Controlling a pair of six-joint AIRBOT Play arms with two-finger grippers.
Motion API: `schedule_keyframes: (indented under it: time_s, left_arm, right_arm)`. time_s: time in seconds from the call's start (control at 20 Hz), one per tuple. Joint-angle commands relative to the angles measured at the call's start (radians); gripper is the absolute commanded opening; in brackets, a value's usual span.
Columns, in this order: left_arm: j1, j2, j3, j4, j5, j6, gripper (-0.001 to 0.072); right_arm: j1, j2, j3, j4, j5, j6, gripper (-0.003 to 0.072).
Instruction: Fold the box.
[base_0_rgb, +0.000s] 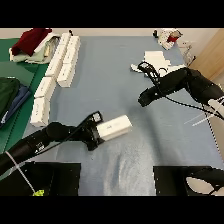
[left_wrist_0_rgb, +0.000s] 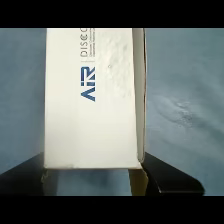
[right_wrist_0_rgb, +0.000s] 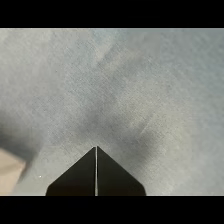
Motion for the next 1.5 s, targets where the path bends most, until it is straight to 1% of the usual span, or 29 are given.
schedule_keyframes:
  time_s: [0.0, 0.05, 0.1, 0.2, 0.3, 0.35, 0.45, 0.5, 0.6, 0.8, 0.9, 1.05, 1.2, 1.35, 1.45]
  left_arm:
    - [0.172, 0.081, 0.006, 0.336, 0.083, -0.565, 0.0472]
    - [0.254, 0.079, 0.010, 0.422, 0.084, -0.708, 0.0472]
    - [0.329, 0.069, 0.011, 0.456, 0.085, -0.789, 0.0472]
    - [0.470, 0.027, 0.013, 0.458, 0.094, -0.805, 0.0472]
    - [0.588, -0.026, 0.027, 0.458, 0.101, -0.803, 0.0472]
    - [0.640, -0.055, 0.043, 0.461, 0.103, -0.801, 0.0472]
    - [0.708, -0.111, 0.082, 0.462, 0.120, -0.792, 0.0472]
    - [0.725, -0.145, 0.107, 0.462, 0.137, -0.792, 0.0472]
    - [0.727, -0.220, 0.159, 0.462, 0.154, -0.789, 0.0472]
    - [0.709, -0.388, 0.289, 0.461, 0.151, -0.786, 0.0472]
    - [0.709, -0.445, 0.355, 0.461, 0.152, -0.785, 0.0472]
    - [0.709, -0.510, 0.449, 0.461, 0.152, -0.785, 0.0472]
    - [0.709, -0.565, 0.522, 0.461, 0.152, -0.785, 0.0472]
    - [0.706, -0.607, 0.573, 0.461, 0.149, -0.785, 0.0472]
    - [0.697, -0.622, 0.587, 0.461, 0.153, -0.761, 0.0472]
  right_arm:
    - [0.000, -0.001, 0.001, 0.000, 0.000, 0.000, 0.0006]
    - [0.000, -0.001, 0.001, 0.000, 0.000, 0.000, 0.0006]
    - [0.000, -0.001, 0.001, 0.000, -0.001, 0.000, 0.0006]
    - [0.000, -0.001, 0.001, 0.000, 0.000, 0.000, 0.0006]
    - [0.000, -0.001, 0.001, 0.000, 0.000, 0.000, 0.0006]
    - [0.000, -0.001, 0.001, 0.000, 0.000, 0.000, 0.0006]
    - [0.000, -0.001, 0.001, 0.000, 0.000, 0.000, 0.0006]
    - [0.000, -0.001, 0.001, 0.000, 0.000, 0.000, 0.0006]
    - [0.000, -0.001, 0.001, 0.000, 0.000, 0.000, 0.0006]
    - [0.000, -0.001, 0.001, 0.000, 0.000, 0.000, 0.0006]
    - [0.000, -0.001, 0.001, 0.000, 0.000, 0.000, 0.0006]
    - [0.000, -0.001, 0.001, 0.000, 0.000, 0.000, 0.0006]
    - [0.000, -0.001, 0.001, 0.000, 0.000, 0.000, 0.0006]
    - [0.000, -0.001, 0.001, 0.000, 0.000, 0.000, 0.0006]
    - [0.000, -0.001, 0.001, 0.000, 0.000, 0.000, 0.0006]
